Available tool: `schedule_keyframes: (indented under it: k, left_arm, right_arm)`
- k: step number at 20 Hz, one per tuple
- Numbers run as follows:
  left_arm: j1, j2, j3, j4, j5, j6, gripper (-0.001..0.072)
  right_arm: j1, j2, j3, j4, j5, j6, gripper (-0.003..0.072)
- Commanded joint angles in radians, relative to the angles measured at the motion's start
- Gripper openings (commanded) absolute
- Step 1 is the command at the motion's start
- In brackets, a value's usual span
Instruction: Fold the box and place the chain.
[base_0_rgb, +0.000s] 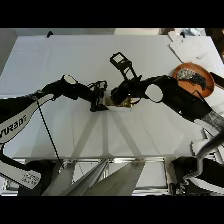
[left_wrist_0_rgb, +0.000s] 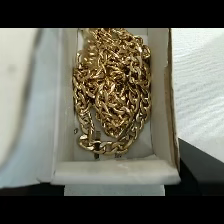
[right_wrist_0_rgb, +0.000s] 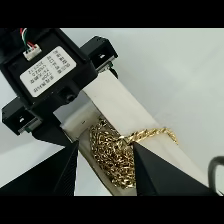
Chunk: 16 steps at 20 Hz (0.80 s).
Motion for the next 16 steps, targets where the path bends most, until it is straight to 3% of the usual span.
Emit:
schedule_keyframes:
  k: [1, 6, 11, 13, 16]
  left_arm:
    - [-0.001, 0.001, 0.000, 0.000, 0.000, 0.000, 0.0276]
    - [-0.001, 0.001, 0.000, 0.000, 0.000, 0.000, 0.0276]
    - [-0.001, 0.001, 0.000, 0.000, 0.000, 0.000, 0.0276]
    - [-0.001, 0.001, 0.000, 0.000, 0.000, 0.000, 0.0276]
    - [-0.001, 0.001, 0.000, 0.000, 0.000, 0.000, 0.0276]
  right_arm:
    - [-0.018, 0.027, 0.000, -0.010, 0.072, 0.005, 0.0358]
    - [-0.026, 0.027, 0.000, -0.011, 0.200, 0.043, 0.0357]
    - [-0.026, 0.002, 0.000, -0.010, 0.080, 0.138, 0.0367]
    - [-0.025, -0.037, 0.000, 0.003, 0.066, 0.157, 0.0477]
    - [-0.025, -0.087, 0.000, 0.008, -0.013, 0.198, 0.0477]
